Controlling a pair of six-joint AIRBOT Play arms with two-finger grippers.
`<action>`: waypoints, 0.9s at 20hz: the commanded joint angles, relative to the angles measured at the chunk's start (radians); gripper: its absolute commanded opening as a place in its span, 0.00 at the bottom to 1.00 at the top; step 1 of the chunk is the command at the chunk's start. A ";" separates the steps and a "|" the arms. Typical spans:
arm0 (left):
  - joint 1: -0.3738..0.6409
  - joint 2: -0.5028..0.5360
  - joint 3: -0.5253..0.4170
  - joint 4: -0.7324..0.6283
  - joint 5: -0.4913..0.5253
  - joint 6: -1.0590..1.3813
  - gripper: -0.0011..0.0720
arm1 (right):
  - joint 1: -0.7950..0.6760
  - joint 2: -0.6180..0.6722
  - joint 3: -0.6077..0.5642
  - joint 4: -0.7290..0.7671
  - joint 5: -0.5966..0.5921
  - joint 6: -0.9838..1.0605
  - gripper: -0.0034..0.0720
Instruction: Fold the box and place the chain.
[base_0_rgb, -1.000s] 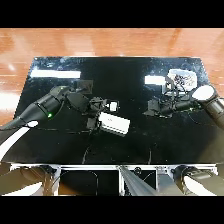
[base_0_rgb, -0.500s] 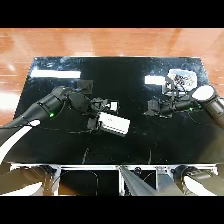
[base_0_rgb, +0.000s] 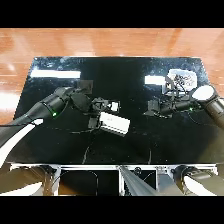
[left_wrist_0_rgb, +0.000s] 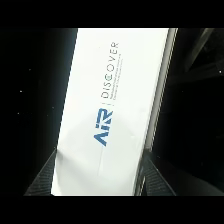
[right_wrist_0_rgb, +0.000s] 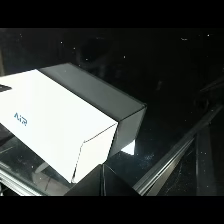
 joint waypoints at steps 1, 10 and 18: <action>0.000 -0.021 0.000 -0.003 0.010 0.000 0.86 | -0.001 0.001 0.001 0.000 0.000 0.000 0.08; -0.001 -0.049 0.000 -0.022 0.010 -0.001 0.86 | -0.001 0.001 0.001 0.000 -0.001 -0.014 0.08; -0.001 -0.059 0.000 -0.018 0.010 -0.028 0.24 | -0.001 0.001 0.001 0.000 -0.010 -0.023 0.08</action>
